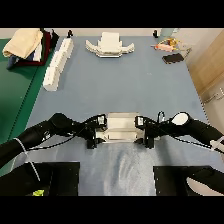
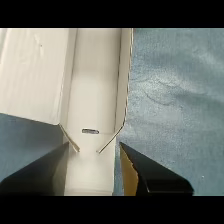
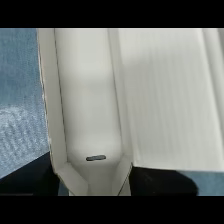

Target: Fold the box.

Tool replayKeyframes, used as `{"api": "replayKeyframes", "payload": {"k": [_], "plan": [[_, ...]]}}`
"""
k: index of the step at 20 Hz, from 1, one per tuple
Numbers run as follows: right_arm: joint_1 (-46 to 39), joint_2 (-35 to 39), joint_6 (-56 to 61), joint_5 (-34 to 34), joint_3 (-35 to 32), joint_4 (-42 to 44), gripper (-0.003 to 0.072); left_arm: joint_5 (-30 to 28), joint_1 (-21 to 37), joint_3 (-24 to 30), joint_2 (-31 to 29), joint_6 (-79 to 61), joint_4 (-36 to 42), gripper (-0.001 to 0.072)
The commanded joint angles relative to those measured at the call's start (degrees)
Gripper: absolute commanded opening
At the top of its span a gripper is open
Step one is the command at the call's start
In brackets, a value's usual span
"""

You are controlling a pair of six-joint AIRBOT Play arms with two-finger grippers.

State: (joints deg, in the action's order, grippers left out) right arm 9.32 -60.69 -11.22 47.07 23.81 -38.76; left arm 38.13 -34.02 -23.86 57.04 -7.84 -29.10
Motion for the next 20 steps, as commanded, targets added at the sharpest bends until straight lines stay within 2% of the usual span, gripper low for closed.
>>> {"api": "replayKeyframes", "payload": {"k": [1,2,8,13,16,18,19,20], "plan": [[0.0,0.0,0.0,0.0,0.0,0.0,0.0521,-0.8,-1.4,-0.3,1.8,-4.7,5.2,0.031],[0.0,0.0,0.0,0.0,0.0,0.0,0.052,-1.0,-1.8,-0.6,2.4,-5.3,6.1,0.0284],[0.0,0.0,0.0,0.0,0.0,0.0,0.052,-2.1,-3.2,-1.2,4.0,-5.3,6.5,0.0281],[0.0,0.0,0.0,0.0,0.0,0.0,0.052,-2.2,-3.8,-1.2,4.1,-6.8,11.2,0.0281],[0.0,0.0,0.0,0.0,0.0,0.0,0.052,-2.2,-3.8,-1.2,4.0,-6.7,11.3,0.0281],[0.0,0.0,0.0,0.0,0.0,0.0,0.052,-2.2,-3.8,-1.2,4.1,-6.8,11.3,0.0107],[0.0,0.0,0.0,0.0,0.0,0.0,0.052,-2.2,-3.8,-1.2,4.1,-6.7,11.3,0.0113],[0.0,0.0,0.0,0.0,0.0,0.0,0.052,-2.2,-3.8,-1.2,4.1,-6.7,11.3,0.0228]]}}
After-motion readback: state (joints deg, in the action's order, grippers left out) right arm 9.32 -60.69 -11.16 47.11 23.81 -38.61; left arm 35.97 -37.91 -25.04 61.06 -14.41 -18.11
